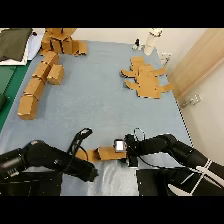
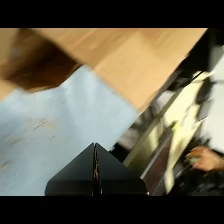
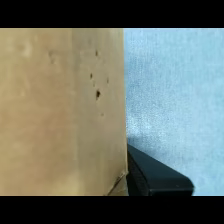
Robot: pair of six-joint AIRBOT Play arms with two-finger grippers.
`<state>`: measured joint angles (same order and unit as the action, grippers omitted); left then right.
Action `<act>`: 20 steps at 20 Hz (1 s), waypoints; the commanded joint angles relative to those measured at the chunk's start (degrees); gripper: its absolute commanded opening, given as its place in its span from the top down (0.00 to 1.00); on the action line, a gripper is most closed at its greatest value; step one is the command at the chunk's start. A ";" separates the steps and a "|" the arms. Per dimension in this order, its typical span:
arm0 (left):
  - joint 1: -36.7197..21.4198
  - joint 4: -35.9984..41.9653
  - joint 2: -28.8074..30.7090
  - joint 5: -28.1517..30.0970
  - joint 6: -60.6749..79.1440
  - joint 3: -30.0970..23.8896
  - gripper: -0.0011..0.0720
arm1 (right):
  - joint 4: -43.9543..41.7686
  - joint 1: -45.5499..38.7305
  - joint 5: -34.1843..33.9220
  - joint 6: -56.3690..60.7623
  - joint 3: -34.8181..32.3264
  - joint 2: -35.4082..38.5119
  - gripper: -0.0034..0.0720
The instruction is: Fold the box.
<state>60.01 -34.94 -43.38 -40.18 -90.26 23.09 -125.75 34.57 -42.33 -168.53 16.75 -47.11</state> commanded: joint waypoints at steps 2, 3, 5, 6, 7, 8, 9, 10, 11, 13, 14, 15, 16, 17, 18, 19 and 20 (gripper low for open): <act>12.46 16.28 -4.20 35.82 -2.19 -2.08 0.97 | -0.02 0.07 0.04 0.02 -0.02 0.04 0.34; 14.21 17.40 -5.22 42.60 -2.23 -2.08 0.97 | -0.02 0.07 0.04 0.02 -0.02 0.04 0.34; 16.11 17.62 -6.64 52.94 -2.56 -2.08 0.97 | -0.02 0.07 0.04 0.02 -0.02 0.04 0.34; 16.48 17.59 -6.95 57.68 -2.71 -2.08 0.97 | -0.02 0.07 0.04 0.02 -0.02 0.04 0.34; 16.72 17.59 -7.13 62.31 -3.06 -2.08 0.97 | 0.00 0.07 0.04 0.02 -0.02 0.04 0.34; 16.74 17.62 -7.32 65.59 -3.39 -2.08 0.97 | 0.00 0.07 0.04 0.02 -0.02 0.04 0.34; 16.63 17.64 -7.76 67.49 -3.69 -2.08 0.97 | 0.00 0.07 0.02 0.02 -0.02 0.04 0.34; 16.31 17.70 -8.55 67.98 -3.72 -2.08 0.97 | -0.02 0.07 0.04 0.02 -0.02 0.04 0.34; 16.02 18.64 -9.84 68.06 -3.74 -2.08 0.97 | -0.02 0.07 0.04 0.02 -0.02 0.04 0.34; 15.96 19.76 -12.96 69.68 -4.48 -2.08 0.97 | -0.02 0.07 0.04 0.02 -0.02 0.04 0.34; 15.96 19.74 -14.21 70.64 -5.73 -2.05 0.97 | 0.00 0.07 0.04 0.02 -0.02 0.04 0.34; 15.96 19.74 -15.34 70.75 -6.32 -1.95 0.97 | 0.00 0.07 0.04 0.02 -0.02 0.04 0.34; 15.96 19.71 -16.28 69.96 -6.29 -1.75 0.97 | 0.00 0.07 0.07 0.02 -0.02 0.04 0.34; 15.96 19.74 -17.22 69.05 -6.25 -1.66 0.97 | -0.02 0.07 0.04 0.02 -0.02 0.04 0.34; 15.76 19.74 -17.92 68.04 -6.25 -1.62 0.97 | 0.00 0.07 0.04 0.02 -0.02 0.04 0.34; 14.97 19.74 -18.49 66.29 -6.19 -1.62 0.97 | -0.02 0.07 0.04 0.02 -0.02 0.04 0.34; 13.86 19.69 -18.75 64.54 -6.05 -1.62 0.97 | 0.00 0.07 0.04 0.02 -0.02 0.04 0.34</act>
